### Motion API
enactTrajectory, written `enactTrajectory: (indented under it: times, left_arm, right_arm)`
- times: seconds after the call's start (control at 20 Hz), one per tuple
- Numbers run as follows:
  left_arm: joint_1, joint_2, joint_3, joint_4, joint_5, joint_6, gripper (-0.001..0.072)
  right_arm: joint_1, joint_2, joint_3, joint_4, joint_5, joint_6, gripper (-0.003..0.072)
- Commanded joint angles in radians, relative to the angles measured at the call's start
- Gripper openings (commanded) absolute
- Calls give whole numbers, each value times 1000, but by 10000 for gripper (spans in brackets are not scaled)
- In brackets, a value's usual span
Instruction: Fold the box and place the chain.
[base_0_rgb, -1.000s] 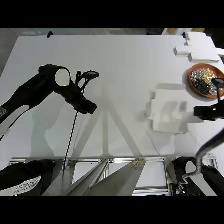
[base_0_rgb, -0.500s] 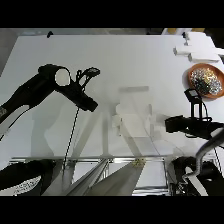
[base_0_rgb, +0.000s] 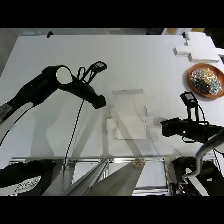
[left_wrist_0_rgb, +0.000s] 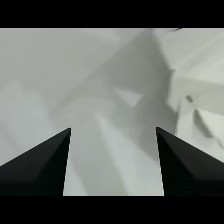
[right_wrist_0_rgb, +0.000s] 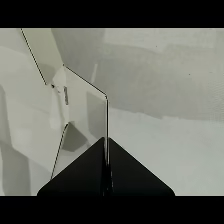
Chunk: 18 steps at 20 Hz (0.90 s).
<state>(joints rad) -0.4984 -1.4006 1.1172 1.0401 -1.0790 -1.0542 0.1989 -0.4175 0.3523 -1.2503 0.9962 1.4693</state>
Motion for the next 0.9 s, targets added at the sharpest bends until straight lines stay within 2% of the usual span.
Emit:
enactTrajectory:
  times: [0.0,0.1,0.2,0.4,0.45,0.65,0.75,0.85]
  left_arm:
    - [30,-87,0,-299,-51,351,580]
    - [43,-151,0,-318,-55,380,651]
    - [47,-207,0,-384,-60,454,647]
    - [45,-277,0,-673,-74,666,643]
    - [43,-287,0,-708,-74,677,640]
    - [37,-327,0,-694,-113,655,621]
    - [34,-331,0,-690,-141,638,600]
    - [29,-331,0,-690,-153,638,439]
  right_arm:
    - [3,2,-1,2,-2,0,15]
    - [3,2,-1,2,-1,0,15]
    - [3,2,-1,2,-2,0,15]
    - [3,2,-1,2,-1,0,15]
    - [3,2,-1,2,-1,0,15]
    - [3,2,-1,2,-2,0,15]
    - [3,2,-1,2,-2,0,15]
    - [3,2,-1,2,-2,0,15]
